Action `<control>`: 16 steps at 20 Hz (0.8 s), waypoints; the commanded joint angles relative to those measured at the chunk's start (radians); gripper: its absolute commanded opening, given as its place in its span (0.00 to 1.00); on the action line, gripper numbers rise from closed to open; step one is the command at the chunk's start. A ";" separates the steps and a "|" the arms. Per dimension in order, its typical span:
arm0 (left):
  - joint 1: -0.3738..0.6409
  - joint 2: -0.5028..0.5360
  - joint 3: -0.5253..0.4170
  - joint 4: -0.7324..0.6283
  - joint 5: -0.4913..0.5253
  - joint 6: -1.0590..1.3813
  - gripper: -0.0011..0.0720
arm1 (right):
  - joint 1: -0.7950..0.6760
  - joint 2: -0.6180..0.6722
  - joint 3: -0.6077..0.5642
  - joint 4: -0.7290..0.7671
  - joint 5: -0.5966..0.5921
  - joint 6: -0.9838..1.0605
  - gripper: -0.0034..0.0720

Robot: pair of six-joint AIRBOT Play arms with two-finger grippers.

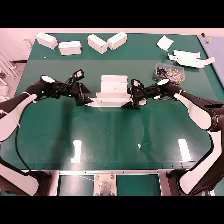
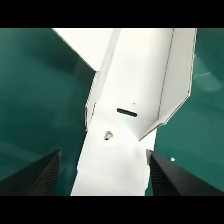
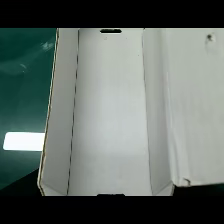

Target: Fold the box and place the chain.

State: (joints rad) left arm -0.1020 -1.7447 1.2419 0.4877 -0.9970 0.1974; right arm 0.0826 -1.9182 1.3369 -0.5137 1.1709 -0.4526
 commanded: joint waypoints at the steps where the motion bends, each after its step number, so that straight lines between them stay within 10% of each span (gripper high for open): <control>1: -0.012 -0.005 0.000 -0.003 0.047 0.041 0.85 | 0.001 -0.001 0.000 0.000 0.000 0.000 0.78; 16: -0.021 -0.014 0.007 -0.013 -0.036 0.100 0.85 | 0.001 -0.001 0.000 0.000 0.000 0.000 0.78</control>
